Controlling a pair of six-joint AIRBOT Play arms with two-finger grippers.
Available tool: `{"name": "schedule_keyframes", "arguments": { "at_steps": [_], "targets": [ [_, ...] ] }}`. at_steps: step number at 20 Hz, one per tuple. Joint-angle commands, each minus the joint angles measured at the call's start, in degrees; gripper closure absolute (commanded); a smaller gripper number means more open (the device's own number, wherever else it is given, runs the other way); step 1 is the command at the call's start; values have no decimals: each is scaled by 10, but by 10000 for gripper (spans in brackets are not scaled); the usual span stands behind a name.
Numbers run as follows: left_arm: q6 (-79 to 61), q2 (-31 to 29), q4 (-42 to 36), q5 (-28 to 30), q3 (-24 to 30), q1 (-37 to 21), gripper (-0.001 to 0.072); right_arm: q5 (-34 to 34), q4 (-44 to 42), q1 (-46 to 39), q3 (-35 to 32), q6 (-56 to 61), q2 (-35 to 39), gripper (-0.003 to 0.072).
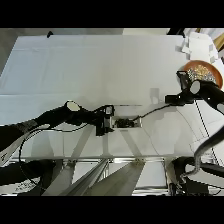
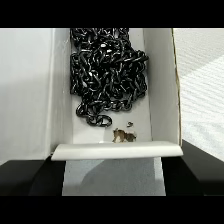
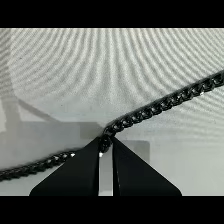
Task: Fold the box and place the chain.
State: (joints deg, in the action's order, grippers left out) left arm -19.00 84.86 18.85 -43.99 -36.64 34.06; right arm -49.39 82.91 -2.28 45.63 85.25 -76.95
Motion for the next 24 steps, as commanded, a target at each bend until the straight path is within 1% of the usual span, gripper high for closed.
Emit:
{"name": "schedule_keyframes", "arguments": {
  "at_steps": [1, 4, 6, 9, 14, 17, 19, 21, 24],
  "targets": [
    [0, 0, 0, 0, 0, 0, 319, -10, 16, 0, 1, -3, 52, 667],
    [0, 0, 0, 0, 0, 0, 319, -33, 14, 7, 1, -4, 133, 666],
    [0, 0, 0, -2, 0, 0, 319, -54, 12, 26, 1, -18, 193, 666],
    [0, 0, 0, -6, 0, 0, 319, -90, 8, 70, 1, -20, 278, 666],
    [0, 0, 0, -11, 0, 0, 319, -144, -12, 143, 1, -22, 392, 667],
    [0, 0, 0, -12, 0, 0, 319, -147, -64, 169, 1, -33, 442, 667],
    [0, 0, 0, -12, 0, 0, 319, -147, -105, 177, 1, -34, 462, 667],
    [0, 0, 0, -12, 0, 0, 319, -147, -158, 182, 1, -58, 468, 666],
    [0, 0, 0, -12, 0, 0, 319, -138, -260, 182, 1, -109, 469, 666]
  ]
}}
